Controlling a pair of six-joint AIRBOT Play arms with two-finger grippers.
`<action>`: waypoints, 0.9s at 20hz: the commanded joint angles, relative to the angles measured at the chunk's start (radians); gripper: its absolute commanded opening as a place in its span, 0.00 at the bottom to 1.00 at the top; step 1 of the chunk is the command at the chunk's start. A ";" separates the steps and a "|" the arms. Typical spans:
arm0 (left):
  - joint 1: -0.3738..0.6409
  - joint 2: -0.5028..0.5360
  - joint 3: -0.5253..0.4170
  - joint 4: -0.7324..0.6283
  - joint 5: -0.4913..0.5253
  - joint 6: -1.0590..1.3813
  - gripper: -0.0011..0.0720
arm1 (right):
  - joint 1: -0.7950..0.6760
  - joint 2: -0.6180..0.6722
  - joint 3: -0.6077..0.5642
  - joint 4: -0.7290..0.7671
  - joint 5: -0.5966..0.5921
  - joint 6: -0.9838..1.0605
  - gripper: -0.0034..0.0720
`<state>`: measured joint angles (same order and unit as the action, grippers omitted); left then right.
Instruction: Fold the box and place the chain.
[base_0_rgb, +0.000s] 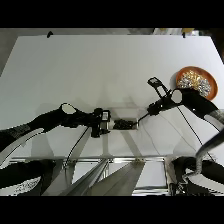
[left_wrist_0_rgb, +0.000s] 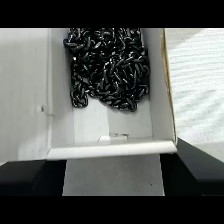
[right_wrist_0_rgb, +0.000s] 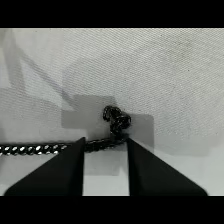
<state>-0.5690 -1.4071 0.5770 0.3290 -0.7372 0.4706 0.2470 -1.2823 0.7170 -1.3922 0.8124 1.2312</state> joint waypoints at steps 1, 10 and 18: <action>0.000 0.000 0.000 0.000 0.000 0.000 0.46 | 0.001 -0.014 -0.001 0.009 -0.005 0.002 0.25; 0.000 0.000 0.000 0.000 0.000 0.000 0.46 | 0.001 0.124 -0.001 0.045 0.087 0.027 0.07; 0.000 0.000 0.000 0.000 0.000 0.000 0.46 | 0.001 0.441 -0.001 0.183 0.215 0.019 0.07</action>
<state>-0.5690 -1.4071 0.5766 0.3290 -0.7372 0.4706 0.2481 -0.9531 0.7155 -1.2629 0.9699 1.2530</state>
